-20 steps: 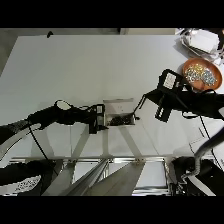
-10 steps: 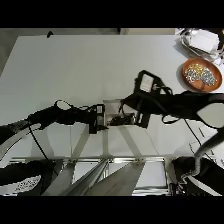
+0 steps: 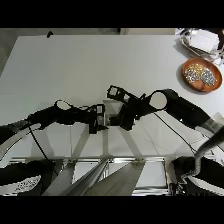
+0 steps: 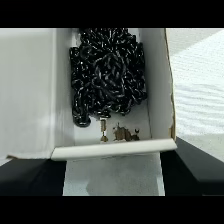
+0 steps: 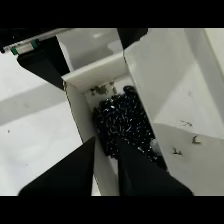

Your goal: Fold the box and place the chain.

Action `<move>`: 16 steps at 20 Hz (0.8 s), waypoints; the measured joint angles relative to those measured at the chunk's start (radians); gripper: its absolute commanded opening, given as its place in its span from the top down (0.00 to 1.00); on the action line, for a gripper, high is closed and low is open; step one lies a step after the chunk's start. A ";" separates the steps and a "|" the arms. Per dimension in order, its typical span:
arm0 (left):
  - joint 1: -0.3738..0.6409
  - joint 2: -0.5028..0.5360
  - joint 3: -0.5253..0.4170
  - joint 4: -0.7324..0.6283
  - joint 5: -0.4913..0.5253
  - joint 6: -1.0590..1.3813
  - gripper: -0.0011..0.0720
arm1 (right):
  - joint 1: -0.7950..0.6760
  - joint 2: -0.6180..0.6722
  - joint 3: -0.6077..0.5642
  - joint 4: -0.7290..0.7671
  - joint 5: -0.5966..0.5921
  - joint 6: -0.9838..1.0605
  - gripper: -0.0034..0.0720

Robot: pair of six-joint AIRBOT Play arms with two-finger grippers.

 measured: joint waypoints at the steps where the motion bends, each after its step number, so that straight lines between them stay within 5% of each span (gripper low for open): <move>1: 0.000 0.000 0.000 0.000 0.000 0.000 0.70 | -0.007 -0.009 0.000 0.000 0.015 0.006 0.68; 10: 0.000 0.000 0.000 0.000 0.000 0.000 0.70 | -0.261 0.158 -0.006 -0.135 0.204 -0.002 0.69; 14: 0.000 0.000 0.000 0.000 0.000 0.000 0.70 | -0.372 0.190 -0.084 -0.174 0.179 -0.146 0.72; 16: 0.000 0.000 0.000 0.000 0.000 0.000 0.70 | -0.395 0.192 -0.151 -0.163 0.122 -0.249 0.66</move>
